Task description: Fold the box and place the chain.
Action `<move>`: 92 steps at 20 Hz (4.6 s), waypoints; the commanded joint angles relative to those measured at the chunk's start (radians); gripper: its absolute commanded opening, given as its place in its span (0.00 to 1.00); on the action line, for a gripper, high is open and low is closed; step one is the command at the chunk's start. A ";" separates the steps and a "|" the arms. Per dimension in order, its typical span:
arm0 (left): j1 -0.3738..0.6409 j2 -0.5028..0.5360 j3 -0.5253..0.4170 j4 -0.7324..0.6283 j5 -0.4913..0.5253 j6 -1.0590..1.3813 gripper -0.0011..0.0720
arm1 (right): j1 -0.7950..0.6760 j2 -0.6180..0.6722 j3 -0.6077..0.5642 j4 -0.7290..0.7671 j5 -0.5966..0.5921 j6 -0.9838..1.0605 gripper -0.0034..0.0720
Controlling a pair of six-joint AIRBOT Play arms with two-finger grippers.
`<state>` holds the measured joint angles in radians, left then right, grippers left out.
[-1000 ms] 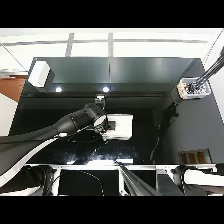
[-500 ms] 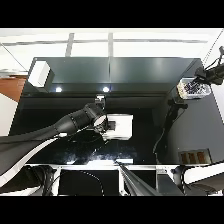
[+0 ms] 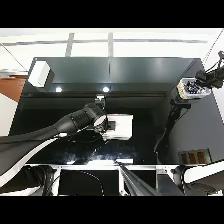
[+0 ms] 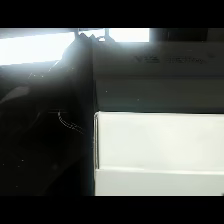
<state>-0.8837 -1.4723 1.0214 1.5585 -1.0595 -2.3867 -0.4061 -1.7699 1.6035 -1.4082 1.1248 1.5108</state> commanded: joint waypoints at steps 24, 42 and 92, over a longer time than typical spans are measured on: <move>0.000 0.000 0.000 0.000 0.003 0.000 0.06 | -0.024 0.406 0.002 0.072 -0.051 -0.093 0.11; 0.000 0.000 0.000 -0.001 0.002 0.000 0.06 | -0.023 0.273 -0.129 0.097 -0.006 -0.113 0.11; 0.000 0.000 0.000 0.000 0.002 0.000 0.06 | 0.063 -0.024 -0.033 0.064 -0.093 -0.086 0.50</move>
<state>-0.8841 -1.4723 1.0214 1.5578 -1.0569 -2.3871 -0.3595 -1.7702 1.5696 -1.3170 1.0397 1.4166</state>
